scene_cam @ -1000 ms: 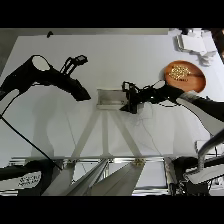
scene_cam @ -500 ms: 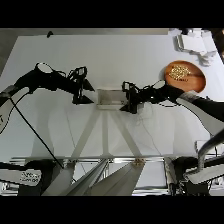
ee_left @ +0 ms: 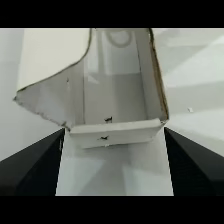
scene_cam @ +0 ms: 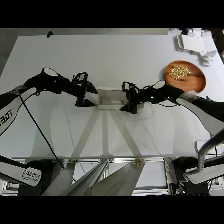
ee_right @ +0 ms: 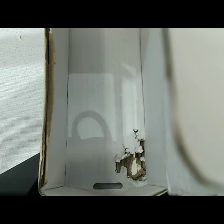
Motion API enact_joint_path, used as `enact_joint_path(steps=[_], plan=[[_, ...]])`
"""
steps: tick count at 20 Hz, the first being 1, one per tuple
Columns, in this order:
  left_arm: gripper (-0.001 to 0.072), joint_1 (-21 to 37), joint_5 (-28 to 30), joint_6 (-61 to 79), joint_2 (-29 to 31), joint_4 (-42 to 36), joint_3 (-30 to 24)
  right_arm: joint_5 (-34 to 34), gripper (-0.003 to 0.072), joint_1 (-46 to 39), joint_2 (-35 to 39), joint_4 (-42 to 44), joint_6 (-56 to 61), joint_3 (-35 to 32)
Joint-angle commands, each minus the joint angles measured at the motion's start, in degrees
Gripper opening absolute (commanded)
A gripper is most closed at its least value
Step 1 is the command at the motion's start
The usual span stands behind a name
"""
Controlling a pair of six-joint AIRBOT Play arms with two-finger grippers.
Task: Fold the box and place the chain.
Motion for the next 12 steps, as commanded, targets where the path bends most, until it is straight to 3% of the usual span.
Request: enact_joint_path(steps=[1,10,11,12], plan=[[0.0699,-0.9,1.0,0.6,-0.5,-0.4,0.0,0.0,0.0457,0.0,0.0,0.0,0.0,0.0],[0.0691,-5.9,10.4,-1.0,-2.8,0.1,0.0,0.0,0.0457,0.0,0.0,0.0,0.0,0.0],[0.0618,-6.0,10.5,-1.0,-2.8,0.1,0.0,0.0,0.0457,0.0,0.0,0.0,0.0,0.0],[0.0428,-6.0,10.4,-1.0,-2.8,0.1,0.0,0.0,0.0457,0.0,0.0,0.0,0.0,0.0]])
